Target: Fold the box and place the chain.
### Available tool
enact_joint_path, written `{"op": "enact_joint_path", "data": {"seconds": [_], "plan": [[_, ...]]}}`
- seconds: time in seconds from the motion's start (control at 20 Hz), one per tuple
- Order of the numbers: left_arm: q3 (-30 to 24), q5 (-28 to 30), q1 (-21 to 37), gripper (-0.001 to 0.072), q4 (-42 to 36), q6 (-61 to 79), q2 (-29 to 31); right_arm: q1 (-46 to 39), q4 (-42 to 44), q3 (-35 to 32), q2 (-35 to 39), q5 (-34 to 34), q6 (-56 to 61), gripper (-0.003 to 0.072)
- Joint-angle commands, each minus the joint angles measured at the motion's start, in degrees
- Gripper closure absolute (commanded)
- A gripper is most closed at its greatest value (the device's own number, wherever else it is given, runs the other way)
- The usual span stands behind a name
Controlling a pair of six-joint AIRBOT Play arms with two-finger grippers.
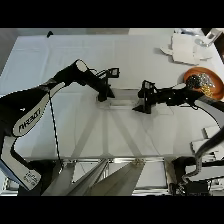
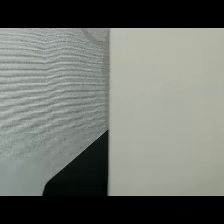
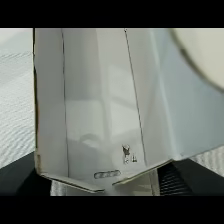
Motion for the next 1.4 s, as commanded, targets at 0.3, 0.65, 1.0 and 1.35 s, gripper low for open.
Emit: {"op": "enact_joint_path", "data": {"seconds": [0.3,0.65,1.0,1.35], "plan": [[0.00,0.07,0.00,0.0699,0.02,0.00,0.02,0.00,-0.11,0.02,0.02,0.11,0.00,0.0170],[0.00,0.07,0.00,0.0699,0.02,0.02,0.02,0.00,-0.11,0.02,0.02,0.09,0.00,0.0170],[0.00,0.00,-0.07,0.0699,0.00,-0.33,0.02,0.00,-0.11,0.04,0.02,0.09,0.00,0.0170],[0.00,-0.44,0.02,0.0197,0.09,-2.75,0.37,0.00,-0.11,0.02,0.02,0.09,0.00,0.0170]]}}
